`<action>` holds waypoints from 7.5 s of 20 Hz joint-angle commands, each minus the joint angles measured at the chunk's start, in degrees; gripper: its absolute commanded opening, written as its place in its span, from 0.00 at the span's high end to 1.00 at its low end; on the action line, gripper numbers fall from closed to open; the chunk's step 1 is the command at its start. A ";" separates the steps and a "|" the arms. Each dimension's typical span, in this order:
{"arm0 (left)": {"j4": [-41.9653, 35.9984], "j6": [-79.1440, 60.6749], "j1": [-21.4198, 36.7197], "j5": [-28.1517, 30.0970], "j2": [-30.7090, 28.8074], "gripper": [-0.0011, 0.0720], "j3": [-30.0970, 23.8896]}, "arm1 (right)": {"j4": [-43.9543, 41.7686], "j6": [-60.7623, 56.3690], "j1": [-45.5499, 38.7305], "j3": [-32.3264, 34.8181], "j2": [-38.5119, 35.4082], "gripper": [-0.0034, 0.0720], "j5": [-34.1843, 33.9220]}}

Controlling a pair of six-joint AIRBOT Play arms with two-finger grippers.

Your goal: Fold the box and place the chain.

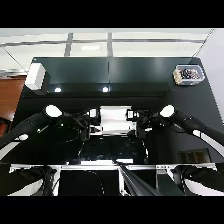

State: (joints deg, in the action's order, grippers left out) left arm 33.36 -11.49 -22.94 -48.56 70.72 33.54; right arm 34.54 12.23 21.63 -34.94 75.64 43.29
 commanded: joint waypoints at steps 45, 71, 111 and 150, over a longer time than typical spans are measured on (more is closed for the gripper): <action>16.09 37.42 7.02 0.68 -16.76 0.95 1.16 | -0.02 0.00 0.04 0.02 0.04 0.36 0.04; 1.07 72.72 16.02 -16.37 10.43 0.95 2.08 | -0.04 0.00 0.04 0.02 0.04 0.36 0.02; 20.81 109.77 -6.49 -14.43 10.34 0.35 22.12 | -0.04 -0.02 0.04 0.02 0.04 0.36 0.00; 55.93 151.38 -25.05 -13.57 16.11 0.59 29.22 | -0.02 0.00 0.04 0.02 0.04 0.36 0.02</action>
State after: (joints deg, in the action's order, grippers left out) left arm 89.62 139.90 -47.94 -62.04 86.76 62.72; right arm 34.52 12.23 21.63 -34.94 75.66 43.29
